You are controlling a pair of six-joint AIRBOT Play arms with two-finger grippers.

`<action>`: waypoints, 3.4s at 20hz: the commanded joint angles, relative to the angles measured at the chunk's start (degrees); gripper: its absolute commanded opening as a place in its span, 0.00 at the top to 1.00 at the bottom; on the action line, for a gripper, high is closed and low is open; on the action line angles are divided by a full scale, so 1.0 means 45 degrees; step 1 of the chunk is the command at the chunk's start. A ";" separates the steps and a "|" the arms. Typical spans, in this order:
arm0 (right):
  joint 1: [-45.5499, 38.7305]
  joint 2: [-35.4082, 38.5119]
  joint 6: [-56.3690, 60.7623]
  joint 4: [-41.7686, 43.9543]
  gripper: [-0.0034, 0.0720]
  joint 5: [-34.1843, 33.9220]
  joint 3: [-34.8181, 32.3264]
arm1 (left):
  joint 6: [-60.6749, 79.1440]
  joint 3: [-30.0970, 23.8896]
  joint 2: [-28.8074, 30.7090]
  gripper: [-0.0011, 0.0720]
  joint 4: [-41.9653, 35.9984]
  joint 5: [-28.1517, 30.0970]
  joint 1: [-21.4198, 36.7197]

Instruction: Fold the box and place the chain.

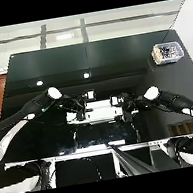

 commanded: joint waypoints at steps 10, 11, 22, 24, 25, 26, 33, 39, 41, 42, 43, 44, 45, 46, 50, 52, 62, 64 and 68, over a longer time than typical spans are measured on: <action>0.0010 -0.0005 0.0005 0.0000 0.31 -0.0039 0.0010 | -0.1219 0.0384 0.0121 0.41 0.0053 -0.0967 0.0413; 0.0010 -0.0005 0.0010 0.0005 0.31 -0.0044 0.0010 | -0.1462 0.0495 0.0262 0.40 0.0083 -0.1277 0.0573; 0.0010 -0.0005 -0.0005 -0.0005 0.70 -0.0039 0.0010 | -0.9156 0.0544 0.3910 0.95 0.4172 -0.4551 0.1943; 0.0010 -0.0005 0.0000 0.0005 0.70 -0.0039 0.0010 | -1.0054 0.0024 0.3895 0.95 0.2652 -0.5906 0.1753; 0.0005 -0.0005 0.0000 0.0005 0.70 -0.0044 0.0010 | -1.0074 -0.0534 0.3895 0.95 0.1535 -0.5945 0.1496; 0.0010 -0.0005 0.0005 0.0005 0.70 -0.0044 0.0010 | -0.9913 -0.1205 0.3895 0.95 0.0418 -0.5484 0.1078; 0.0005 -0.0005 0.0005 0.0015 0.70 -0.0049 0.0010 | -0.5100 -0.2822 0.3895 0.95 -0.8223 0.1307 0.0219; 0.0010 -0.0005 0.0000 0.0010 0.70 -0.0049 0.0010 | -0.7310 -0.2288 0.3570 0.95 -0.4235 0.4415 0.0423; 0.0010 -0.0005 0.0000 0.0010 0.70 -0.0049 0.0010 | -0.9544 -0.1899 0.2851 0.95 -0.1399 0.3691 0.0418; 0.0010 -0.0005 0.0000 0.0010 0.70 -0.0049 0.0010 | -1.0088 -0.1598 0.2385 0.95 -0.0690 0.2851 0.0423; 0.0010 -0.0005 0.0005 0.0010 0.70 -0.0049 0.0010 | -1.0078 -0.1190 0.1841 0.95 -0.0228 0.1695 0.0418; 0.0010 -0.0005 0.0005 0.0010 0.70 -0.0049 0.0010 | -1.0078 -0.0816 0.1365 0.95 0.0000 0.0821 0.0418; 0.0010 -0.0005 0.0005 0.0010 0.70 -0.0049 0.0010 | -1.0078 -0.0471 0.0918 0.95 0.0083 0.0267 0.0418; 0.0010 -0.0005 0.0005 0.0010 0.70 -0.0049 0.0010 | -1.0088 -0.0233 0.0622 0.95 0.0087 0.0146 0.0423; 0.0010 -0.0005 0.0005 0.0010 0.70 -0.0049 0.0010 | -1.0098 0.0466 0.0782 0.95 0.0219 0.0277 0.0554; 0.0010 -0.0005 0.0005 0.0010 0.70 -0.0044 0.0010 | -1.0462 0.0597 0.1593 0.95 0.0350 -0.0180 0.0947; 0.0010 -0.0005 0.0005 0.0010 0.70 -0.0049 0.0010 | -0.2691 -0.2856 0.5897 0.78 0.0656 -0.3259 0.2016; 0.0010 -0.0005 0.0000 0.0010 0.70 -0.0049 0.0010 | -0.1617 -0.3322 0.5780 0.00 0.1132 -0.1778 0.1749; 0.0010 -0.0005 0.0005 0.0010 0.70 -0.0049 0.0010 | -0.1540 -0.3293 0.4857 0.00 0.1613 0.0719 0.1282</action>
